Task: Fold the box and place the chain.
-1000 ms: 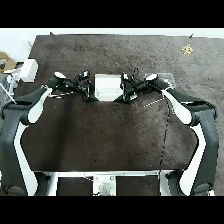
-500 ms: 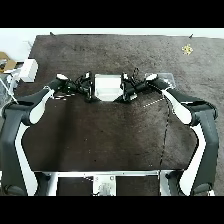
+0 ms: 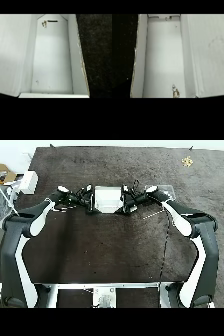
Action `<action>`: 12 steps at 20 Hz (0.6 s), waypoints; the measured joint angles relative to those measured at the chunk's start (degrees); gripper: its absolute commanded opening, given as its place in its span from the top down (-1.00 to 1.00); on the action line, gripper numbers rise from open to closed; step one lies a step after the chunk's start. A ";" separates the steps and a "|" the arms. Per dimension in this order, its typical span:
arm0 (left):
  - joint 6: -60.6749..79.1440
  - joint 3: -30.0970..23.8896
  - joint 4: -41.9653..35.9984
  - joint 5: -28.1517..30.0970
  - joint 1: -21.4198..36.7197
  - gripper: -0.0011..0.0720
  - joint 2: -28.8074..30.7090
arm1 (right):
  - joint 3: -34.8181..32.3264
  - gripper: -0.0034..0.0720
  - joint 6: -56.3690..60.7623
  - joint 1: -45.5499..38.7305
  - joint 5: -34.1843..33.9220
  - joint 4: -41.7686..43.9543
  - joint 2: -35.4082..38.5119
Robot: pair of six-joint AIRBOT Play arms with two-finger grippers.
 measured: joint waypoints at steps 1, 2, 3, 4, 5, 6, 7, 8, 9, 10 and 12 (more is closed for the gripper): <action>0.00 -0.02 0.00 0.07 0.00 -0.83 -0.02 | 0.00 -0.13 0.02 0.00 0.02 0.02 0.00; 0.00 0.00 0.02 0.26 0.02 -0.83 0.00 | 0.00 -0.13 0.02 0.00 0.02 0.02 0.00; -0.02 -0.02 0.07 0.42 0.02 -0.83 0.00 | 0.00 -0.13 0.02 0.00 0.02 0.04 0.00; -0.02 -0.02 0.09 0.50 0.02 -0.83 0.00 | -0.02 -0.13 0.02 0.00 0.04 0.04 0.00; -0.07 -0.02 0.15 0.57 0.02 -0.83 -0.02 | 0.00 -0.13 0.02 0.00 0.04 0.04 0.00; -0.09 -0.02 0.17 0.66 0.02 -0.81 0.00 | 0.00 -0.13 0.02 0.00 0.02 0.04 0.00; -0.42 -0.02 0.22 0.63 0.02 -0.30 0.00 | 0.00 -0.13 0.04 0.00 0.00 0.07 0.00; -0.28 -0.02 0.33 0.59 0.02 0.03 0.00 | 0.00 -0.13 0.09 0.00 -0.09 0.11 0.00; -0.31 -0.02 0.35 0.61 0.02 0.10 0.00 | 0.00 -0.13 0.04 0.00 -0.11 0.11 0.00; -0.33 -0.02 0.44 0.63 0.02 0.35 0.00 | 0.00 -0.13 0.04 0.00 -0.09 0.11 0.00; -0.35 0.00 0.83 0.66 0.02 0.35 0.00 | 0.00 -0.13 0.04 0.00 -0.09 0.09 0.00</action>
